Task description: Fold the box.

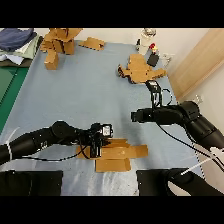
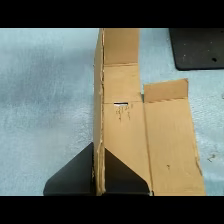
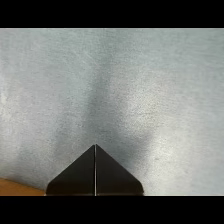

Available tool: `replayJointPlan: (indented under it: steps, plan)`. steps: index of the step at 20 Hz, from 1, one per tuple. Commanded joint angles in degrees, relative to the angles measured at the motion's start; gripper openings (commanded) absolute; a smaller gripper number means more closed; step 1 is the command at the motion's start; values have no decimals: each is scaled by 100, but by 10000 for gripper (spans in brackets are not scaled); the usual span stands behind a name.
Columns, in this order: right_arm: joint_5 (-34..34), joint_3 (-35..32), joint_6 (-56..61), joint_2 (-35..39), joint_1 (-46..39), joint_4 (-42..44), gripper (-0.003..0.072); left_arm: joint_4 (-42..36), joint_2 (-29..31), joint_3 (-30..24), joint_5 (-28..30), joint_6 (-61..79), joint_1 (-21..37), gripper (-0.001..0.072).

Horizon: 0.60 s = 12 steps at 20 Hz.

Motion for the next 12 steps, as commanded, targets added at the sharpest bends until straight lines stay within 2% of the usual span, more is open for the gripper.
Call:
replayJointPlan:
  steps: [1, 12]
  plan:
    - [7, -4, 0, -2, 7, 2, 4, 59, -74, -4, -74, -24, 2, 13]
    - [-59, -2, 0, 7, 7, 2, 4, 57, -72, -4, -57, -24, 9, 14]
